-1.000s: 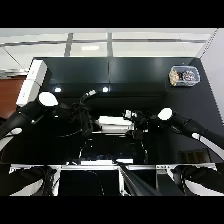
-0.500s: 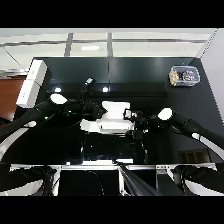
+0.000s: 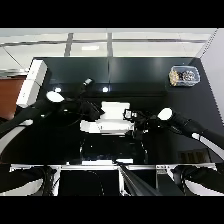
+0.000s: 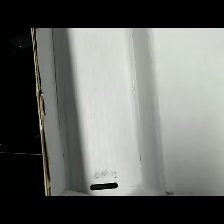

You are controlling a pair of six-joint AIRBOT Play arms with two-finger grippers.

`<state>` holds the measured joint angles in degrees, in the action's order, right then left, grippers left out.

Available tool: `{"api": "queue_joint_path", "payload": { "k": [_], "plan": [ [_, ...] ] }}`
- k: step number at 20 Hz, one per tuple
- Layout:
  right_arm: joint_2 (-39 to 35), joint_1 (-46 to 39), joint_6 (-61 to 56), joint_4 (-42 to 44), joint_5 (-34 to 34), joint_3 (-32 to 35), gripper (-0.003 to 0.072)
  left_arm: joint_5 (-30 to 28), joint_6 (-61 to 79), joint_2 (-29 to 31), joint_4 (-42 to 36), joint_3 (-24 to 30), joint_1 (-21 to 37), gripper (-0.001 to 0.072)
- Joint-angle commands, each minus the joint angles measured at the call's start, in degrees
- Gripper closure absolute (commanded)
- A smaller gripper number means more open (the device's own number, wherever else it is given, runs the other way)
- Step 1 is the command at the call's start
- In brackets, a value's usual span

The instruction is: Fold the box and place the chain.

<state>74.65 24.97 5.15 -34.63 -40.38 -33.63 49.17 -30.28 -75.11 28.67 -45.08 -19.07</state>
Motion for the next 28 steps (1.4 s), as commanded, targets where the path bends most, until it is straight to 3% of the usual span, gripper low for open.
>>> {"api": "queue_joint_path", "payload": {
  "k": [1,3,6,7,8,9,14,19,20,22,28],
  "plan": [
    [0.02,0.02,-0.04,0.02,0.11,0.00,0.0447,7.50,3.52,9.86,4.72,1.38,4.85,0.0686],
    [0.02,0.02,-0.02,0.02,0.11,0.00,0.0447,12.22,12.68,13.25,1.99,5.97,8.50,0.0683],
    [0.02,0.02,-0.04,0.04,0.11,0.00,0.0446,18.71,29.07,13.29,0.90,10.64,12.55,0.0682],
    [0.02,0.02,-0.02,0.04,0.11,0.00,0.0446,18.27,33.68,13.11,2.97,11.10,12.66,0.0629],
    [0.02,0.02,-0.02,0.02,0.11,0.00,0.0446,16.24,39.43,12.90,4.15,11.47,12.22,0.0256],
    [0.02,0.02,-0.04,0.04,0.11,0.00,0.0447,13.68,43.93,12.55,4.46,11.69,11.72,0.0003],
    [0.02,0.02,-0.02,0.04,0.11,0.00,0.0447,0.98,52.81,7.10,4.98,11.67,4.76,0.0004],
    [0.02,0.02,-0.04,0.04,0.11,0.00,0.0447,1.81,52.28,4.50,4.96,10.97,-0.37,0.0034],
    [0.02,0.02,-0.04,0.04,0.11,0.00,0.0447,1.81,52.28,4.50,4.98,10.97,-0.57,0.0136],
    [0.02,0.02,-0.04,0.04,0.11,0.00,0.0446,1.46,52.35,4.50,4.98,10.97,-0.50,0.0468],
    [0.02,0.02,-0.04,0.04,0.11,0.00,0.0447,0.20,52.37,4.35,0.46,10.97,-0.66,0.0491]
  ]
}}
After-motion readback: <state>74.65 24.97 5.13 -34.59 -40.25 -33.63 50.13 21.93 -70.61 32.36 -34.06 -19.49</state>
